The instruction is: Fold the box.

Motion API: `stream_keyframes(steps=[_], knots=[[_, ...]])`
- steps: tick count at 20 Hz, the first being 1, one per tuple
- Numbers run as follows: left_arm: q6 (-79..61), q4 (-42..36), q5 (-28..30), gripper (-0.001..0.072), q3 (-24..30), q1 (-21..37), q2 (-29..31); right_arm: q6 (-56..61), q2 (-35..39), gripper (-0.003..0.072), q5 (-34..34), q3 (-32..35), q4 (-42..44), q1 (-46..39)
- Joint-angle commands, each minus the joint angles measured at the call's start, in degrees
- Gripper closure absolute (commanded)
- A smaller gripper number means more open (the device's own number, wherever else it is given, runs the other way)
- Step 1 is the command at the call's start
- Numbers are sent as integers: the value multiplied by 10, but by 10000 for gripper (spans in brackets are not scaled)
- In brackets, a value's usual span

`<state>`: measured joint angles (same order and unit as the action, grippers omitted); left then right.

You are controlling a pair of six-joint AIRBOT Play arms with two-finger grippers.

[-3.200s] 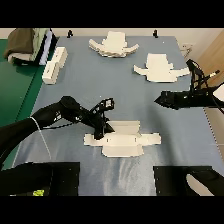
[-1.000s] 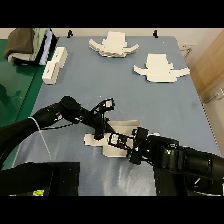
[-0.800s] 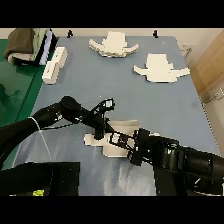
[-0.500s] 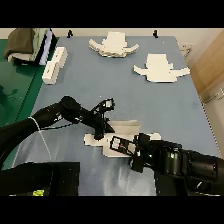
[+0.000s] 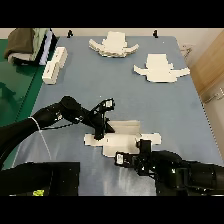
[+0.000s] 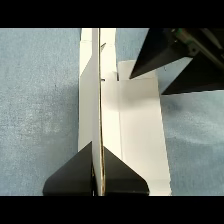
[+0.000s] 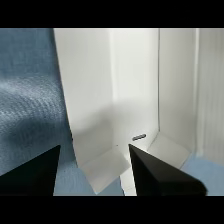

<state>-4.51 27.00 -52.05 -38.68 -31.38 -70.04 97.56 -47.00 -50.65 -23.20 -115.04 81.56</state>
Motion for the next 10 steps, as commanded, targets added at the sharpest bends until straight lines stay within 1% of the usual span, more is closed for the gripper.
stream_keyframes(steps=[1,3,5,8,10], knots=[[0,0,0,694,-1,0,0,53,-23,24,24,6,-63,-9],[0,0,0,694,-1,0,0,103,-20,24,31,1,-93,-10],[0,0,0,694,-1,0,0,168,-8,24,14,-21,-108,-10],[0,0,0,694,-1,0,0,195,14,24,-15,-32,-107,-10],[0,0,0,694,-1,0,0,214,13,24,-29,-32,-109,-11]])
